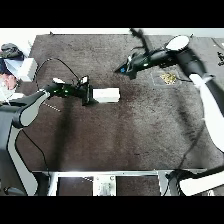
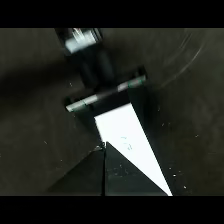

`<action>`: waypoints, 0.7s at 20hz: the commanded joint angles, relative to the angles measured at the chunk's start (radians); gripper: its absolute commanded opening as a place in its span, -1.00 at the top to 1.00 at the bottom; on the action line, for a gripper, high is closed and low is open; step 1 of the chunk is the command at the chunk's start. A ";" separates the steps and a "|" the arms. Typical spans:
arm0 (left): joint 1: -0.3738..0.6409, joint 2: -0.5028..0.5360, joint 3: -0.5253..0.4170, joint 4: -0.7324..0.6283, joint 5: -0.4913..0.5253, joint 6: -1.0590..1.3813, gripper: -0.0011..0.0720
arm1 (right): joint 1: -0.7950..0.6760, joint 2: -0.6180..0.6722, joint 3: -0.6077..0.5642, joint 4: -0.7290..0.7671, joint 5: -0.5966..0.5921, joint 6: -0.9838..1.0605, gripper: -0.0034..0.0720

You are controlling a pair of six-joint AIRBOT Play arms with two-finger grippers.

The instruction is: Fold the box and place the chain.

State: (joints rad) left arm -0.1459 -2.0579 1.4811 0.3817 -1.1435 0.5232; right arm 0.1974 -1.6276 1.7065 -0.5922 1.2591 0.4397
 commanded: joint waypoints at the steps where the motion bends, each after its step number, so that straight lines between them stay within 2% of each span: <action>1: 0.000 0.000 0.000 0.000 0.002 0.001 0.08 | -0.043 0.229 -0.126 -0.077 -0.121 0.139 0.88; 4: 0.000 0.000 0.000 0.000 0.002 0.001 0.08 | -0.087 0.499 -0.434 -0.156 -0.388 0.174 0.88; 10: 0.000 0.000 0.000 0.000 0.002 0.001 0.08 | -0.105 1.078 -1.220 -0.168 -1.121 0.175 0.88; 12: 0.000 0.000 0.000 0.000 0.002 0.001 0.08 | -0.105 1.212 -1.407 -0.140 -1.238 0.175 0.88; 14: 0.000 0.000 0.000 0.000 0.001 0.001 0.08 | -0.105 1.320 -1.519 -0.110 -1.260 0.175 0.88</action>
State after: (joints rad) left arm -0.1459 -2.0579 1.4815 0.3817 -1.1419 0.5236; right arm 0.0937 -0.4870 0.4088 -0.7288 0.1879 0.6113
